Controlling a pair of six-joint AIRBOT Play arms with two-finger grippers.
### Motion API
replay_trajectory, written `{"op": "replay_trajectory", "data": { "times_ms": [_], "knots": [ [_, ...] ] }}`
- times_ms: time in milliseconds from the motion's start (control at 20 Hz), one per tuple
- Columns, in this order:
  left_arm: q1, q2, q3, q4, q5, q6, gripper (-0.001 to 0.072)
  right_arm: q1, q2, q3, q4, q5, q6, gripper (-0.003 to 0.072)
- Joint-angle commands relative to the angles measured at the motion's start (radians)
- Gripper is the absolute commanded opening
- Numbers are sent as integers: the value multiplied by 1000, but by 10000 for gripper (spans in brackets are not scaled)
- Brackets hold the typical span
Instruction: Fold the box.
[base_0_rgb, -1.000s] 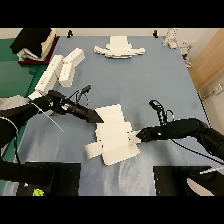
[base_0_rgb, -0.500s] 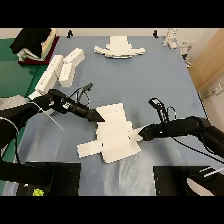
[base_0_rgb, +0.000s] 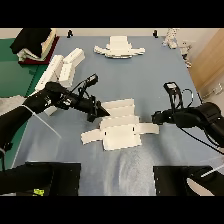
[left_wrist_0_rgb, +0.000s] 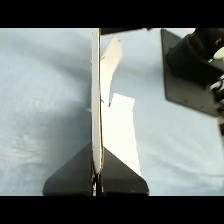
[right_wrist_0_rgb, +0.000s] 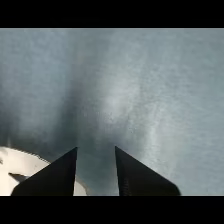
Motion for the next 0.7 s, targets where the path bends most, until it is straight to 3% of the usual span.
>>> {"op": "replay_trajectory", "data": {
  "times_ms": [0, 200, 350, 450, 650],
  "knots": [
    [-84, 93, -49, 28, 154, 154, 12, 0, 1, 76, -71, 0, 128, 372],
    [-228, 219, -206, 8, 381, 327, 11, 0, 0, 100, -100, 16, 206, 372],
    [-317, 313, -330, -137, 586, 468, 12, 0, 0, 100, -99, 21, 226, 372],
    [-338, 340, -375, -226, 624, 514, 14, 0, 0, 100, -98, 21, 230, 372],
    [-337, 330, -393, -238, 620, 509, 15, 0, 0, 100, -95, 22, 230, 372]
  ]
}}
